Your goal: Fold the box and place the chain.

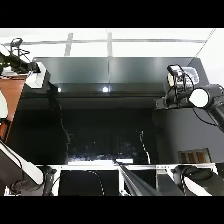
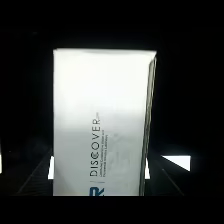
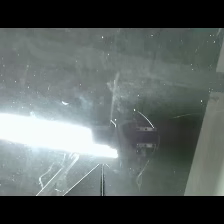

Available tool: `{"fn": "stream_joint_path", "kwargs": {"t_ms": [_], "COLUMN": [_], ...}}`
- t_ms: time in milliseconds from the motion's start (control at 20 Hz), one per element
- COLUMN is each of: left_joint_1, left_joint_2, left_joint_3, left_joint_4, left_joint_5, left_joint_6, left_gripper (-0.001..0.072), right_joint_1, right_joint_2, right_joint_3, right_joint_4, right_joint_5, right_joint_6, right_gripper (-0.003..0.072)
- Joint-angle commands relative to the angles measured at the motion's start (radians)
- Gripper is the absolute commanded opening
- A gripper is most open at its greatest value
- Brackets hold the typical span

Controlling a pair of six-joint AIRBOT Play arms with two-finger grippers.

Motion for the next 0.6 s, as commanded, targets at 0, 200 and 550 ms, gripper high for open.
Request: {"fn": "stream_joint_path", "kwargs": {"t_ms": [0, 200, 550], "left_joint_1": [0.003, -0.007, -0.176], "left_joint_2": [0.061, 0.241, 0.695], "left_joint_3": [0.034, 0.027, -0.471], "left_joint_4": [0.012, -0.032, -0.306], "left_joint_5": [0.012, -0.086, -0.082], "left_joint_6": [-0.040, -0.220, -0.130], "left_gripper": [0.0713, 0.0140, 0.0025], "right_joint_1": [-0.001, -0.001, -0.002], "right_joint_2": [0.000, 0.000, 0.000], "right_joint_3": [0.000, 0.000, 0.000], "right_joint_4": [-0.009, -0.014, -0.176], "right_joint_5": [-0.027, -0.185, -0.327], "right_joint_6": [0.000, -0.001, -0.012], "right_gripper": [0.0015, 0.0015, 0.0016]}}
